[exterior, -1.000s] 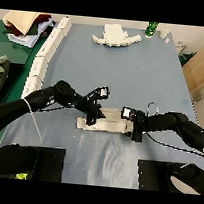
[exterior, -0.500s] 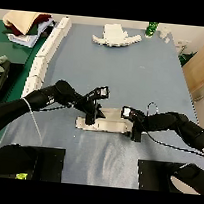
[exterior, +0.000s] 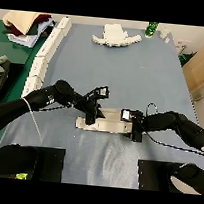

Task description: Fold the box.

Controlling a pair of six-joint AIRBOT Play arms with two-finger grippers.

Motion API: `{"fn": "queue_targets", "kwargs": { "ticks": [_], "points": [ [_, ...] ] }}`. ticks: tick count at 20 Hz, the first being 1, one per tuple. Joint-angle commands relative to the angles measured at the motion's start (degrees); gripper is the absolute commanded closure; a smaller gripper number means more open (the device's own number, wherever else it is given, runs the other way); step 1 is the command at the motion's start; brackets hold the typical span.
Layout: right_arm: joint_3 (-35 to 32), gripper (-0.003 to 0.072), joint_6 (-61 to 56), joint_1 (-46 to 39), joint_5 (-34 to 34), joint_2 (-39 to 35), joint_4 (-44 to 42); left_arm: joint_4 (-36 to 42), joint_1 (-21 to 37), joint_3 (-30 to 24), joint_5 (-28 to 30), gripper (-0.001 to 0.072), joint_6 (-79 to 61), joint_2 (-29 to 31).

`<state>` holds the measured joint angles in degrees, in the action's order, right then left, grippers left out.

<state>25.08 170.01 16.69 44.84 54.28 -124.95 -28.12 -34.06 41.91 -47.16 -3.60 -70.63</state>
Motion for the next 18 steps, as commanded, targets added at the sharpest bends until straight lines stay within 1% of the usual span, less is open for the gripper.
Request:
{"fn": "queue_targets", "kwargs": {
  "ticks": [1,6,18],
  "points": [
    [-0.02,-0.0003,1.05,0.07,0.37,0.02,0.17,0.04,0.00,0.04,0.15,0.0698,0.02,-0.02],
    [-0.02,-0.0004,1.05,0.07,0.59,-0.02,1.29,0.04,0.00,0.04,0.15,0.0698,0.02,-0.02],
    [-0.04,-0.0004,0.98,0.17,0.50,0.04,0.92,0.04,0.00,0.04,0.15,0.0698,0.02,-0.02]
  ]
}}
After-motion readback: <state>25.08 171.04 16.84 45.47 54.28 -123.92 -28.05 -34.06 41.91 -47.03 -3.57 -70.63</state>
